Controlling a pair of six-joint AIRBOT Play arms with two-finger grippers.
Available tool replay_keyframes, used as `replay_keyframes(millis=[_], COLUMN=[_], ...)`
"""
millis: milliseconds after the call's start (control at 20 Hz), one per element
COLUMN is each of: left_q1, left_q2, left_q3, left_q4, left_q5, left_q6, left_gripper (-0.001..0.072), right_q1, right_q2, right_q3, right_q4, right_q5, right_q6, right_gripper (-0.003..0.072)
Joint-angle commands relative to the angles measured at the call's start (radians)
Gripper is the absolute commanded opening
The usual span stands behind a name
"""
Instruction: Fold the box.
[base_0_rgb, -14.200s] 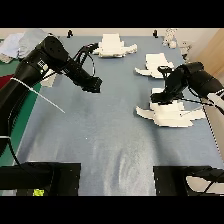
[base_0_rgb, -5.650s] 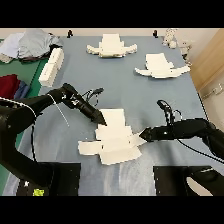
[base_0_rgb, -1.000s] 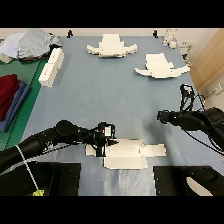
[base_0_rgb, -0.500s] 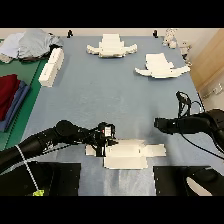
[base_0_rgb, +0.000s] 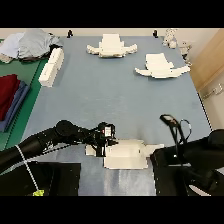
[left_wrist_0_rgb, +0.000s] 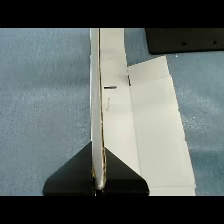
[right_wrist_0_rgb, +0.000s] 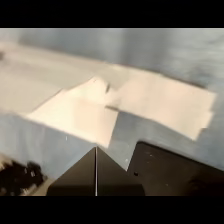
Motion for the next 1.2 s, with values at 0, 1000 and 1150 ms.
replay_keyframes(millis=[0, 1000, 1150], left_q1=[0.000, 0.000, 0.000], left_q2=[0.000, 0.000, 0.000], left_q3=[0.000, 0.000, 0.000], left_q4=[0.000, -0.001, -0.003], left_q5=[0.000, 0.000, 0.000], left_q6=[0.000, 0.000, 0.000], left_gripper=[0.0012, 0.0012, 0.0012], right_q1=[0.232, 0.526, 0.525], right_q2=[-0.024, -0.388, -0.339], right_q3=[-0.030, 0.031, 0.041], right_q4=[0.031, -0.526, -0.533], right_q5=[0.056, 0.294, 0.250], right_q6=[-0.272, -0.270, -0.196], right_gripper=[0.0274, 0.0607, 0.0607])
